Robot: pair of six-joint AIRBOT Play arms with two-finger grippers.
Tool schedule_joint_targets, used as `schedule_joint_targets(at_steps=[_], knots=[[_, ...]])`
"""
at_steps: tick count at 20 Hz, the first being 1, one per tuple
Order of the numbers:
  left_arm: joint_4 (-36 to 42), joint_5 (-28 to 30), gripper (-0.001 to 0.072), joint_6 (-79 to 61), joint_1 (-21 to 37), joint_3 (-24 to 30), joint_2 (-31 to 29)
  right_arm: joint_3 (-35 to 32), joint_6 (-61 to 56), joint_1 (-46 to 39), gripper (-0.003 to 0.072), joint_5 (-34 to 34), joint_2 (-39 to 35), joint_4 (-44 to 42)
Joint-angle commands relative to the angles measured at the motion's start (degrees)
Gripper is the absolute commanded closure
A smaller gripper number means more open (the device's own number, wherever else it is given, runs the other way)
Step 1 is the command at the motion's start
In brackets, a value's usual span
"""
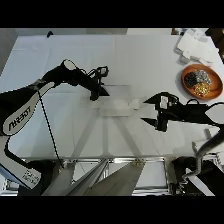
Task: Fold the box and place the chain.
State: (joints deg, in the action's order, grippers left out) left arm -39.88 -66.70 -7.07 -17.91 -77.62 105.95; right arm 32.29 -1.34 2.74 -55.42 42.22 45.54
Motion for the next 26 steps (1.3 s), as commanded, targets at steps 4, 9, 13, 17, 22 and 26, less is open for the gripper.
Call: schedule_joint_targets(at_steps=[4, 9, 13, 17, 22, 26], knots=[[0.0, 0.0, 0.0699, 0.0, 0.0, 0.0, 0.0, -2.9, 17.4, 0.0, 0.0067, 4.8, 10.2, -3.1], [0.0, 0.0, 0.0699, 0.0, 0.0, 0.0, 0.0, -2.9, 31.7, 0.0, 0.0066, 11.5, 21.0, -12.2], [0.0, 0.0, 0.0699, 0.0, 0.0, 0.0, 0.0, -2.9, 33.9, 0.0, 0.0018, 16.5, 25.9, -17.4], [0.0, 0.0, 0.0699, 0.0, 0.0, 0.0, 0.0, -2.9, 45.2, 0.0, 0.0017, 17.2, 29.8, -24.7], [0.0, 0.0, 0.0699, 0.0, 0.0, 0.0, 0.0, -2.9, 48.8, 0.0, 0.0015, 17.6, 32.1, -34.9], [0.0, 0.0, 0.0699, 0.0, 0.0, 0.0, 0.0, -2.9, 49.9, 0.0, 0.0005, 17.5, 32.1, -40.0]])
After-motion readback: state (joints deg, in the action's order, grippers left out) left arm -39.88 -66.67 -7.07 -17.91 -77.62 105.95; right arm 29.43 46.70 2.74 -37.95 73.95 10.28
